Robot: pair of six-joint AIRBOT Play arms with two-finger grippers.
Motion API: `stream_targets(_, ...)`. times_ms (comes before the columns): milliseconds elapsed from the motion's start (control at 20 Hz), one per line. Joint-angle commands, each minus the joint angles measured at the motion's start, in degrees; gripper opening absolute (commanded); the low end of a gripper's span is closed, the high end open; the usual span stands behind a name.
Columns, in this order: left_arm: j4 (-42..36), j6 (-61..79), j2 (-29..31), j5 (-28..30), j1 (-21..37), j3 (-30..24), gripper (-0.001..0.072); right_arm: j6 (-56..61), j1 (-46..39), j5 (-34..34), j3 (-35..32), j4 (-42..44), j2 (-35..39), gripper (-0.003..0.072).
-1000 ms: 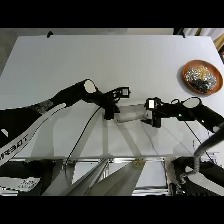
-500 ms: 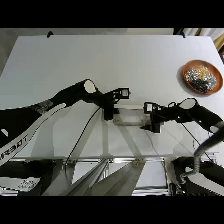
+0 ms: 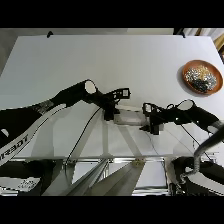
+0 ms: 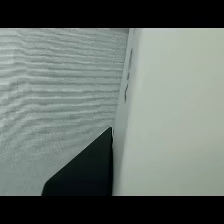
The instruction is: Fold the box and place the chain.
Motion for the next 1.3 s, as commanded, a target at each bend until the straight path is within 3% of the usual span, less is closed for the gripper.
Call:
stream_targets(0, 0.04, 0.02, 0.00, 0.00, 0.02, 0.02, 0.0011, 0.13, 0.02, -3.08, -0.02, 0.02, -0.79, 0.0541)
stream_targets(450, 0.04, 0.02, 0.00, 0.02, 0.02, 0.02, 0.0011, -0.55, 0.02, -5.77, 0.00, 0.02, -0.79, 0.0513)
stream_targets(550, 0.04, 0.02, 0.00, 0.00, 0.02, 0.02, 0.0011, -0.52, 0.02, -5.62, 0.00, 0.02, -0.79, 0.0455)
stream_targets(1250, 0.04, 0.02, 0.00, 0.00, 0.02, 0.02, 0.0011, -3.58, 0.00, -8.07, 0.13, 0.02, -0.79, 0.0455)
